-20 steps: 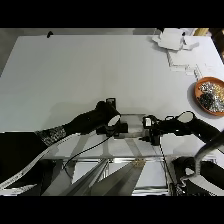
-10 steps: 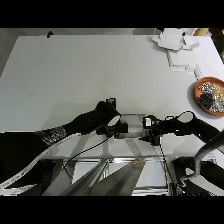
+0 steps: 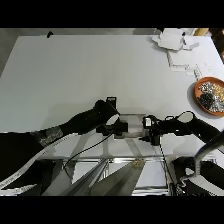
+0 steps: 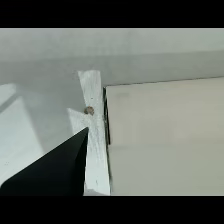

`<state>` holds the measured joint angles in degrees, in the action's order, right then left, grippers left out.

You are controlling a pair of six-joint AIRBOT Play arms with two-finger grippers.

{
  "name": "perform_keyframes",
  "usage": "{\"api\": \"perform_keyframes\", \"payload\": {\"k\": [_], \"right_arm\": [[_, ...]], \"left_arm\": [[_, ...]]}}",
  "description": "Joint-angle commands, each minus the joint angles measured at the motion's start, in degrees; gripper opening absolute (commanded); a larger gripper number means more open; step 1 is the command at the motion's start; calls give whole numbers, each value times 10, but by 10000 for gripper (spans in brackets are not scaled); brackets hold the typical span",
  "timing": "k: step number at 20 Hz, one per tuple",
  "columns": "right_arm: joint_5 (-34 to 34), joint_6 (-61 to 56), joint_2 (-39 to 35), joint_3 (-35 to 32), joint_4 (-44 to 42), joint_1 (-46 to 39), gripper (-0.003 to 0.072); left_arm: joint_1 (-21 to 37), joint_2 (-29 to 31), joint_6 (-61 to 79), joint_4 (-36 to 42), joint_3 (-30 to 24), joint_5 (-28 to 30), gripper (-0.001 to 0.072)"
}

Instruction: Fold the box and place the chain.

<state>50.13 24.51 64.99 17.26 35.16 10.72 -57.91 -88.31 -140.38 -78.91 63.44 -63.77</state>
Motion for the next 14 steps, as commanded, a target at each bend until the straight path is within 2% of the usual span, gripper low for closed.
{"api": "perform_keyframes", "payload": {"k": [1,7,8,9,11,14], "right_arm": [[0,0,0,0,0,0,406],[0,0,0,0,0,0,406],[0,0,0,0,0,0,406],[0,0,0,0,0,0,406],[0,0,0,0,0,0,406],[0,0,0,0,0,0,406]], "left_arm": [[15,36,83,6,0,-6,352],[68,152,267,11,-5,-76,354],[80,173,319,11,-15,-73,454],[95,195,388,13,-31,-61,679],[129,235,560,36,-82,-34,696],[187,275,867,148,-194,59,694]]}}
